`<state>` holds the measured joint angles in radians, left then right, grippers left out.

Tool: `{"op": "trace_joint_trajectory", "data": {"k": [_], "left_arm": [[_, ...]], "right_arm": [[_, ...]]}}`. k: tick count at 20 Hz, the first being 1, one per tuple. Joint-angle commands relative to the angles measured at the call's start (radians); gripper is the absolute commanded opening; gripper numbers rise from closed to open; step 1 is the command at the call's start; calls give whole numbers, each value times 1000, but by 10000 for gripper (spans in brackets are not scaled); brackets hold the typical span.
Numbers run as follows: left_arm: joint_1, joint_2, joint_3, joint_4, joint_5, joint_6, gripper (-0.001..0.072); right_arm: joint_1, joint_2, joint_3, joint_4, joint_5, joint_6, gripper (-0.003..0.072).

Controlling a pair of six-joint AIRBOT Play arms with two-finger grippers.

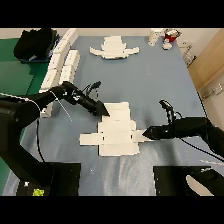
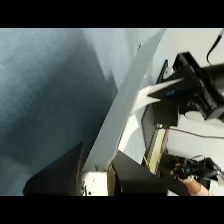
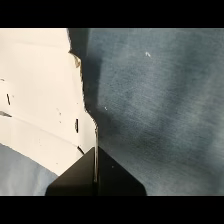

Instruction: Fold the box.

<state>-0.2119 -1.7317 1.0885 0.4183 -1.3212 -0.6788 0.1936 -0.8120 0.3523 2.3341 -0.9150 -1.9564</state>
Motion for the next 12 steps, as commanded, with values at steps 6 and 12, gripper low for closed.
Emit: {"op": "trace_joint_trajectory", "data": {"k": [6, 12], "left_arm": [[-38, -4, 57, 83, -67, 62, 13], [-63, -4, 65, 73, -69, 117, 14]], "right_arm": [[1, 1, 0, 1, 2, -1, 1], [0, 1, 0, -20, 23, -2, 377]]}}
